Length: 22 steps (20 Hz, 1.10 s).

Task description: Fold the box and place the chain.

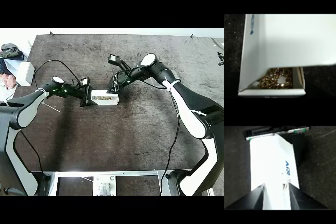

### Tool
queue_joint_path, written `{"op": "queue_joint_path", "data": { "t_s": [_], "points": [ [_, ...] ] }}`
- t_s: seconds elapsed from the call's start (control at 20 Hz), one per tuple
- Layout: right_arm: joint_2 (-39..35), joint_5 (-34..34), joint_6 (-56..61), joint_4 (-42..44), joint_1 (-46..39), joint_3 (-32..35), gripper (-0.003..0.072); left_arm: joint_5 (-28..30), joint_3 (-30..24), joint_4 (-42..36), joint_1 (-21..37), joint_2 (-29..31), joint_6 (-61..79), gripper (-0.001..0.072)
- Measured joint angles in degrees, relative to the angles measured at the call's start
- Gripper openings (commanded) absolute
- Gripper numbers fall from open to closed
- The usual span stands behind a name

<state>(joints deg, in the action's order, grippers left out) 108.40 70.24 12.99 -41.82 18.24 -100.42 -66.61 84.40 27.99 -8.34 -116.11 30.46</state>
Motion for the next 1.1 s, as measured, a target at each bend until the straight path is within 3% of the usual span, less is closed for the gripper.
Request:
{"op": "queue_joint_path", "data": {
  "t_s": [0.35,1.1],
  "points": [
    [-0.2,-3.1,-1.6,-3.3,2.1,0.0,0.0334,0.0,0.0,0.0,0.0,0.0,0.0,0.0346],
    [-0.1,-2.0,-2.7,-4.5,3.6,0.1,0.0336,0.0,0.0,0.0,0.0,0.0,0.0,0.0347]
  ]
}}
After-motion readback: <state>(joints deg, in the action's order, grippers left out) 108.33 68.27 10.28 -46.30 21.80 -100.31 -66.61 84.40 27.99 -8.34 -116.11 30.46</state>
